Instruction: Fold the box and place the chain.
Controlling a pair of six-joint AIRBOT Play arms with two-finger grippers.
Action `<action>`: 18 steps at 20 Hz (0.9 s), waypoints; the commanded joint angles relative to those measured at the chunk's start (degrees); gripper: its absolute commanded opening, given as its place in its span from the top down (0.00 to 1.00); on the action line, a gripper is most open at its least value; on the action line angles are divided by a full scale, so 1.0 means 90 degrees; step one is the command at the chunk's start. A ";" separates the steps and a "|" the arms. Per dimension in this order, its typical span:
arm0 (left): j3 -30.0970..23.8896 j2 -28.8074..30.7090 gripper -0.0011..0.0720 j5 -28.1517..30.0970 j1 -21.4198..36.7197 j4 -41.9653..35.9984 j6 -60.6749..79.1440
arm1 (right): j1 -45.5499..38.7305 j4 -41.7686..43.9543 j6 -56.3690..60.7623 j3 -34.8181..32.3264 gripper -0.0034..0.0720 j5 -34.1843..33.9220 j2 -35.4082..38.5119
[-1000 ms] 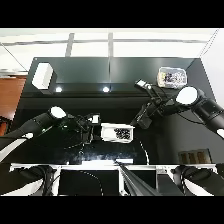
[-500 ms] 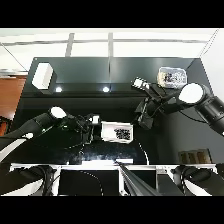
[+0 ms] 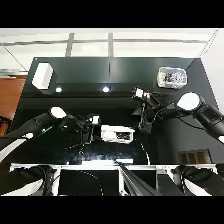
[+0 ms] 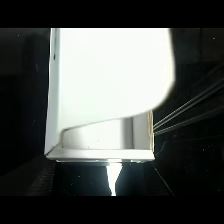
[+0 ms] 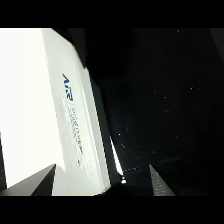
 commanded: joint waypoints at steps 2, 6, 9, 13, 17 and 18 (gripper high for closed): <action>0.0005 -0.0005 0.36 0.0002 -0.0002 0.0002 0.0000 | 0.0226 0.0087 -0.0284 -0.0046 0.07 0.0423 0.0005; 0.0005 -0.0005 0.36 0.0002 -0.0002 0.0002 0.0000 | 0.0585 0.0053 -0.0049 -0.0138 0.07 0.0231 -0.0002; 0.0005 -0.0005 0.36 0.0002 -0.0002 0.0002 0.0000 | 0.0738 0.0010 0.0114 -0.0248 0.07 -0.0017 -0.0012; 0.0005 -0.0005 0.36 0.0002 -0.0002 0.0002 0.0000 | 0.0775 -0.0277 0.0410 -0.0250 0.07 -0.0041 -0.0012; 0.0005 -0.0005 0.36 0.0002 -0.0002 0.0002 0.0000 | 0.0809 -0.0418 0.0544 -0.0265 0.07 -0.0041 -0.0051; 0.0005 -0.0005 0.36 0.0002 -0.0002 0.0002 0.0000 | 0.0826 -0.0410 0.0544 -0.0265 0.07 -0.0046 -0.0100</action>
